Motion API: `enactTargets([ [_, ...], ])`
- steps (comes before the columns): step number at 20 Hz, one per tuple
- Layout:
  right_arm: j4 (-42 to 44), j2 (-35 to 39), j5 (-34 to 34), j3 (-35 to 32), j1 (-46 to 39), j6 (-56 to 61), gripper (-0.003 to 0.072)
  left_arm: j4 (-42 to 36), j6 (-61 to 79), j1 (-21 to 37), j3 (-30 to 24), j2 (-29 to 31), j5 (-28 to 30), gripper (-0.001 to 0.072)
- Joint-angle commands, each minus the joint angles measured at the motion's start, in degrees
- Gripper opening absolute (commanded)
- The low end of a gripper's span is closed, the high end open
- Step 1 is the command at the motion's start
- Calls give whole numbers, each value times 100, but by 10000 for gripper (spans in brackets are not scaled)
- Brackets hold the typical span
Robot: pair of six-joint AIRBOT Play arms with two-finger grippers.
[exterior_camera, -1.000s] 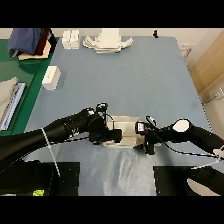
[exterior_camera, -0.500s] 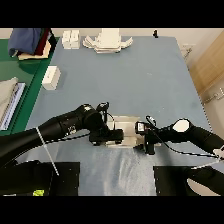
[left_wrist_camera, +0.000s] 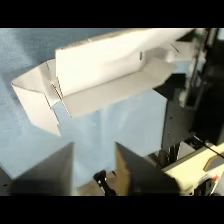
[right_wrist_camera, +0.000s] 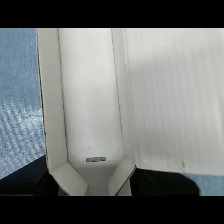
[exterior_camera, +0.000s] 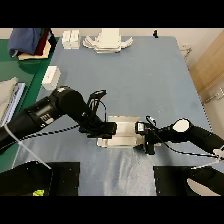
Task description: Fold the box.
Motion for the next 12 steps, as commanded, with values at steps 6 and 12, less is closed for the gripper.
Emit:
enactTargets([
  [6, 2, 0, 2, 4, 2, 2, 513, 1314, -111, 691, 201, 1121, -1152, 11],
  [12, 2, 0, 2, 4, 2, 2, 514, -273, 1615, 3191, -1196, 1606, -946, 11],
])
